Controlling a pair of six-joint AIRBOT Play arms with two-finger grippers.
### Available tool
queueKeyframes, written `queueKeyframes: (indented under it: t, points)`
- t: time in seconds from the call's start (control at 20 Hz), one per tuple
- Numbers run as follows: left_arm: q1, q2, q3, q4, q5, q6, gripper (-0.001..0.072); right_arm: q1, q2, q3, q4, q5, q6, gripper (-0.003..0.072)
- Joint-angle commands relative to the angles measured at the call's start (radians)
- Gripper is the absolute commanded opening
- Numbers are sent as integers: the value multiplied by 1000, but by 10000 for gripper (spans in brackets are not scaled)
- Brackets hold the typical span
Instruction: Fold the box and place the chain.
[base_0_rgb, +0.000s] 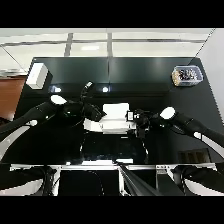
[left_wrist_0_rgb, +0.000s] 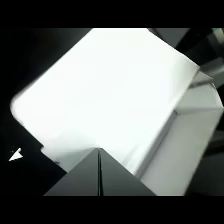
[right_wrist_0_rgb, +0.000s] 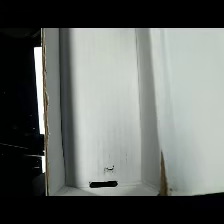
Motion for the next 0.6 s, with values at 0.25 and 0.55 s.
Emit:
queueKeyframes:
  t: [0.25, 0.55]
  points:
    - [285, 436, -23, 386, -255, -225, 27, 1, 0, 0, 3, -2, 2, 443]
    - [281, 674, -267, 387, -267, 258, 300, 1, 0, 0, 3, -3, 2, 443]
